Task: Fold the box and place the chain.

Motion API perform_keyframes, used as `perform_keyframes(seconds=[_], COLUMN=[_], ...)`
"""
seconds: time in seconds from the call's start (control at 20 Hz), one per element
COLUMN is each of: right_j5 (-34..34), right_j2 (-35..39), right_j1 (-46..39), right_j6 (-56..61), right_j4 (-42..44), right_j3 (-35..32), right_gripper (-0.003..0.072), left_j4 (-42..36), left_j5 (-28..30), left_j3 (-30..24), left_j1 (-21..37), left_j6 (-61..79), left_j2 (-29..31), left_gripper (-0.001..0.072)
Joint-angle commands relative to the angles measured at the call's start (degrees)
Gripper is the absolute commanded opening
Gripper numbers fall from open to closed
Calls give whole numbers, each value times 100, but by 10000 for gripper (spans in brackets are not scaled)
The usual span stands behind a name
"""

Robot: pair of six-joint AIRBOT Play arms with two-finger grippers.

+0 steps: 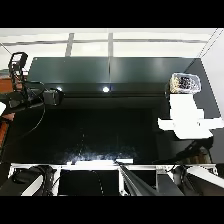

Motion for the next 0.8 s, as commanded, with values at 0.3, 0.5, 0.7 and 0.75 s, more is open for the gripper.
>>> perform_keyframes(seconds=[0.3, 0.5, 0.7, 0.75], right_j5=[1711, 2120, 1971, 1969], right_j2=[-2081, -2455, -2577, -2590], right_j1=[-345, -269, -129, -66], right_j6=[-2074, -2286, -2286, -2286], right_j4=[1152, 1084, 1040, 984], right_j3=[1349, 1449, 1449, 1449], right_gripper=[687, 687, 687, 687], left_j4=[20, 17, -26, -24], left_j5=[9, 9, -42, -42], left_j3=[7, 7, 7, 7], left_j1=[-4, -7, -7, -7], left_j6=[0, 0, -2, 0], left_j2=[-203, -365, -452, -452], left_gripper=[710, 709, 709, 710])
